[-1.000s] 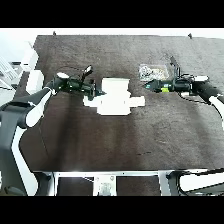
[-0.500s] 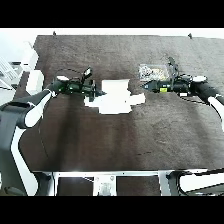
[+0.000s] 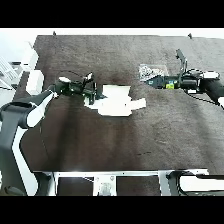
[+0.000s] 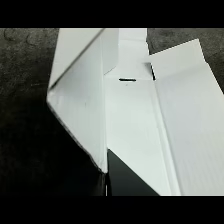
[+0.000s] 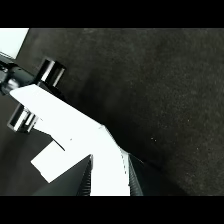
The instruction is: Fold the box and place the chain.
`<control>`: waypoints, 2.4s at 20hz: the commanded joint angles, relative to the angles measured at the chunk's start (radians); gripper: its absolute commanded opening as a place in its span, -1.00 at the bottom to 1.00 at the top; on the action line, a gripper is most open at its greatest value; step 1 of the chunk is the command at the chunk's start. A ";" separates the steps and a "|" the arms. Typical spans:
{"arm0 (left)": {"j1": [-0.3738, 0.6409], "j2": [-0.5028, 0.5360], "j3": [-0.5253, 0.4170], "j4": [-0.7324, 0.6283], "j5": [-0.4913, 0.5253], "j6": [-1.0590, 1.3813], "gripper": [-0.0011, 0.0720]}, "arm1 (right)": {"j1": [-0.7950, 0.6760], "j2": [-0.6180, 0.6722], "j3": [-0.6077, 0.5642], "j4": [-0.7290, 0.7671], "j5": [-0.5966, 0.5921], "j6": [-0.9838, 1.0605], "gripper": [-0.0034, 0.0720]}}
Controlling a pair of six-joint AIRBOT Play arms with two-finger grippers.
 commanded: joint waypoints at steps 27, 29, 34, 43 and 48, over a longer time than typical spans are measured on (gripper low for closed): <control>-0.002 -0.043 0.001 -0.107 0.047 0.076 -0.91 | 0.018 0.127 -0.178 -0.002 0.078 -0.320 -0.21; -0.002 -0.043 0.001 -0.107 0.047 0.076 -0.91 | 0.046 0.172 -0.219 -0.011 0.068 -0.385 -0.21; -0.002 -0.043 0.001 -0.107 0.047 0.076 -0.91 | 0.158 0.190 -0.261 -0.264 -0.087 -0.463 0.22; -0.002 -0.042 0.001 -0.107 0.047 0.076 -0.91 | 0.278 0.179 -0.314 -0.341 -0.332 -0.812 1.00; -0.002 -0.042 0.001 -0.107 0.047 0.076 -0.91 | 0.331 0.084 -0.317 -0.340 -0.343 -0.888 1.00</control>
